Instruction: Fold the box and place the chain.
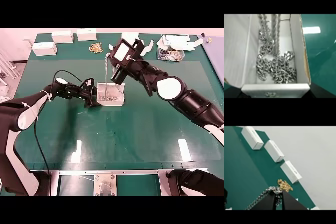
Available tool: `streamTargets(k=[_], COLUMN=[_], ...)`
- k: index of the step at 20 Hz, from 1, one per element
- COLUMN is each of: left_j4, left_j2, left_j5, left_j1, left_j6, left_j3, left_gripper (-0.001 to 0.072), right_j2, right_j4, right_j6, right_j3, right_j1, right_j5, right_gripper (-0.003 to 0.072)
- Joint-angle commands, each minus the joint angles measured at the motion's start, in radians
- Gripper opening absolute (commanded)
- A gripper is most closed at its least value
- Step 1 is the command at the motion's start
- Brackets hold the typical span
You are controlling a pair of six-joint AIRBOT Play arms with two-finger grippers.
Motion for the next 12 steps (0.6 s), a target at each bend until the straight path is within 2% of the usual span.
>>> streamTargets(k=[1,7,12], left_j4=[0.000,0.000,0.000], left_j2=[0.001,0.001,0.001], left_j5=[0.000,0.000,0.000], left_j1=[0.000,0.000,0.001], left_j6=[0.000,0.000,0.000], left_j3=[0.000,0.000,0.000], left_gripper=[0.0622,0.0623,0.0623], right_j2=[-0.033,-0.096,-0.104], right_j4=[0.001,0.000,0.001], right_j6=[0.040,0.100,0.127], right_j3=[0.016,0.007,-0.071], right_j1=[0.021,0.019,-0.036], right_j5=[0.013,0.023,0.045], right_gripper=[-0.0004,-0.0004,-0.0004])
